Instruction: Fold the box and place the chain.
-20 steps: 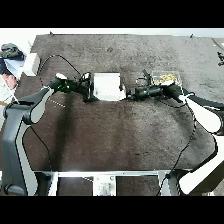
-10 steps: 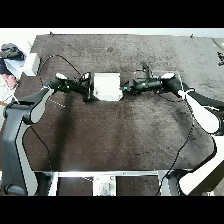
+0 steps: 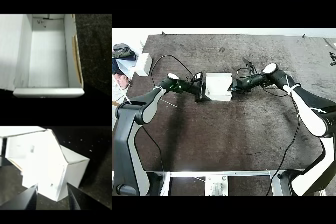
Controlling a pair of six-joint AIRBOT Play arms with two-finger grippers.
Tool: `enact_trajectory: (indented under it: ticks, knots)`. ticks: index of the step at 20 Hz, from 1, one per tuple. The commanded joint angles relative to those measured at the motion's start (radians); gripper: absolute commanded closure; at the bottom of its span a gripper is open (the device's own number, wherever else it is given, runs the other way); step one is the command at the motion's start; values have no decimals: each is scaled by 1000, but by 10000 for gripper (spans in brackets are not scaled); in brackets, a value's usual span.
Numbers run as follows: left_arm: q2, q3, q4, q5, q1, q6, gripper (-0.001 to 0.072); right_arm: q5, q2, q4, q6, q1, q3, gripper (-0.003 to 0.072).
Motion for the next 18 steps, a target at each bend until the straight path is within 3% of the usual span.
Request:
enact_trajectory:
  ticks: [1,7,14,18]
  knots:
    - [0,0,0,0,1,0,243,-24,-1,-201,143,48,47,270]
    - [0,0,0,0,1,0,243,-14,-53,-375,282,123,146,270]
    - [0,0,0,0,1,0,243,96,-121,-723,529,222,288,271]
    - [0,0,0,0,1,0,243,115,-140,-815,596,263,325,271]
